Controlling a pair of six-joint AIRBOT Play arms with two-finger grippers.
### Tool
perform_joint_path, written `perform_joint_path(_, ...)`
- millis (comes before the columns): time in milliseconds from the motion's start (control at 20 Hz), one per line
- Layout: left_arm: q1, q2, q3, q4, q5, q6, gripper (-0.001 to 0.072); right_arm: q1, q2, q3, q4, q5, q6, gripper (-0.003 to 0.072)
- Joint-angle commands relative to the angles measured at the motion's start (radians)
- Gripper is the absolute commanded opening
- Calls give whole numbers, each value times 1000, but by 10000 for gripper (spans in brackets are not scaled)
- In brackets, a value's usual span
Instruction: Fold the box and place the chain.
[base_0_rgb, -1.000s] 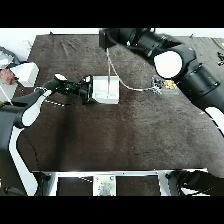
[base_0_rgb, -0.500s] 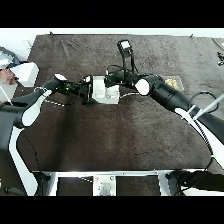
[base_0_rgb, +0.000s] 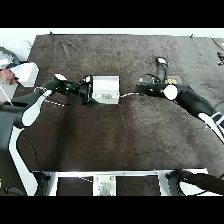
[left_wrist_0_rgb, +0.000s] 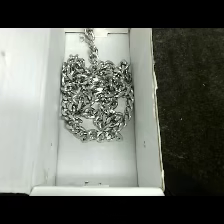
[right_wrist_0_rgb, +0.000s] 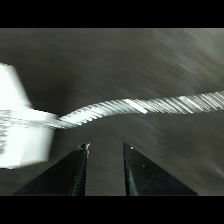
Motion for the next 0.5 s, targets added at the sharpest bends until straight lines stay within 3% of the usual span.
perform_joint_path(0,0,0,0,1,0,0,362,-121,28,-117,1,-35,90,327)
perform_joint_path(200,0,0,0,0,0,0,362,-156,-5,-140,2,-150,129,327)
perform_joint_path(450,0,0,0,0,0,0,362,-156,-177,-89,138,-283,136,327)
